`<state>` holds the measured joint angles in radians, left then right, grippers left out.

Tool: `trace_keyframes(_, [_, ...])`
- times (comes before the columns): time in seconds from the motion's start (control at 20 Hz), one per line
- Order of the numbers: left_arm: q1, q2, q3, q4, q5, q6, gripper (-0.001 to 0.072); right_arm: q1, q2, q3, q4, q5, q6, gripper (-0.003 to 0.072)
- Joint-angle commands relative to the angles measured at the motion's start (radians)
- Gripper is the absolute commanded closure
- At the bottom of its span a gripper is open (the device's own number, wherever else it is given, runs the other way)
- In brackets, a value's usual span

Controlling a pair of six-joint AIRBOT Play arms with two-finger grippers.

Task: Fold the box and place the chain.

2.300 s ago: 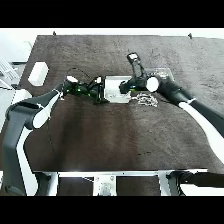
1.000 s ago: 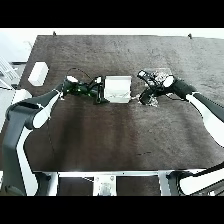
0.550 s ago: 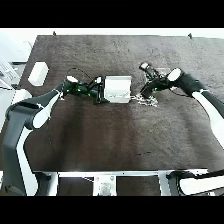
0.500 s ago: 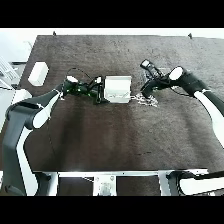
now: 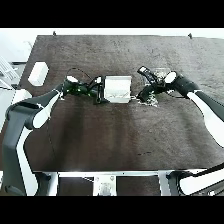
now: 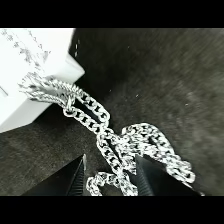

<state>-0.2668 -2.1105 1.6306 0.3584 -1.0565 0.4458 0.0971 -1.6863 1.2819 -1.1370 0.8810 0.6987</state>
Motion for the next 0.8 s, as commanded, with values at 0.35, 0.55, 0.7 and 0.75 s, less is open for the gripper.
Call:
trace_keyframes(0.35, [0.000,0.001,0.001,0.000,0.000,0.000,0.0420,0.001,-0.081,0.006,0.001,-0.023,-0.026,0.0459])
trace_keyframes(0.55, [0.000,0.001,0.001,0.000,0.000,0.000,0.0420,0.000,-0.068,0.008,0.001,-0.023,-0.026,0.0679])
trace_keyframes(0.7, [0.000,0.000,0.001,0.000,0.000,0.000,0.0419,0.000,0.021,0.008,0.001,-0.023,-0.026,0.0681])
trace_keyframes(0.75, [0.000,0.001,0.001,0.000,0.000,0.000,0.0420,0.000,0.061,0.008,0.001,-0.023,-0.026,0.0682])
